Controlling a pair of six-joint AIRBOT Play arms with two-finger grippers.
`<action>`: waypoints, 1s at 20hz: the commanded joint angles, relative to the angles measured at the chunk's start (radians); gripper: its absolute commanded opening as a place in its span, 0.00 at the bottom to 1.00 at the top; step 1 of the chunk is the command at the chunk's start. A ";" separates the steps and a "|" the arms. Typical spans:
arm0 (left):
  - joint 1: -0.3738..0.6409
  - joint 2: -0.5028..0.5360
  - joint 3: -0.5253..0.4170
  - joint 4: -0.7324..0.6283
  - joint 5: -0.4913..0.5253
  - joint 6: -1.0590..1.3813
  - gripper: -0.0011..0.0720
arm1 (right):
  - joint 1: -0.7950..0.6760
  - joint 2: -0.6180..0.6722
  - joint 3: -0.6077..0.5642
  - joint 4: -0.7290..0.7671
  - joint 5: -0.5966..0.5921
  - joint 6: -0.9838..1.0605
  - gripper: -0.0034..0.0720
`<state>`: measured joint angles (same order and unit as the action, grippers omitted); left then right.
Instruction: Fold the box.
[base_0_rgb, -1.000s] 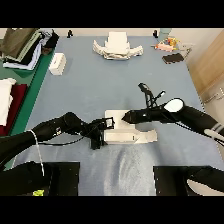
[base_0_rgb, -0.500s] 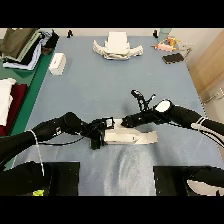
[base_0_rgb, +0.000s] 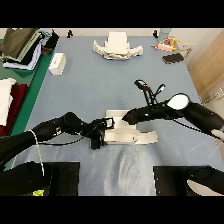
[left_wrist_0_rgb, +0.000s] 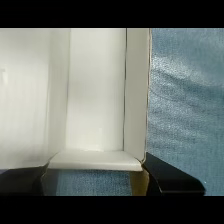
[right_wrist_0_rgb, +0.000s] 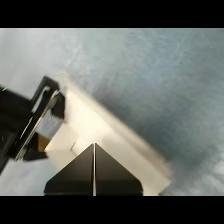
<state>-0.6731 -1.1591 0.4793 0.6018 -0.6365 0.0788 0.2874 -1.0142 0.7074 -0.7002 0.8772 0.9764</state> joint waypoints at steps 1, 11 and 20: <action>0.000 0.000 -0.001 0.000 0.000 0.000 0.72 | -0.001 0.159 -0.011 -0.140 0.147 -0.002 0.07; 0.000 0.000 -0.001 0.000 0.000 0.000 0.72 | -0.001 0.350 -0.241 -0.563 0.154 -0.338 0.83; 0.000 0.000 -0.001 0.000 0.000 0.000 0.72 | 0.063 0.143 -0.254 -0.350 -0.090 -0.701 0.83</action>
<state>-0.6731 -1.1591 0.4793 0.6018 -0.6369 0.0784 0.3191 -0.8165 0.4564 -1.1038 0.8719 0.3885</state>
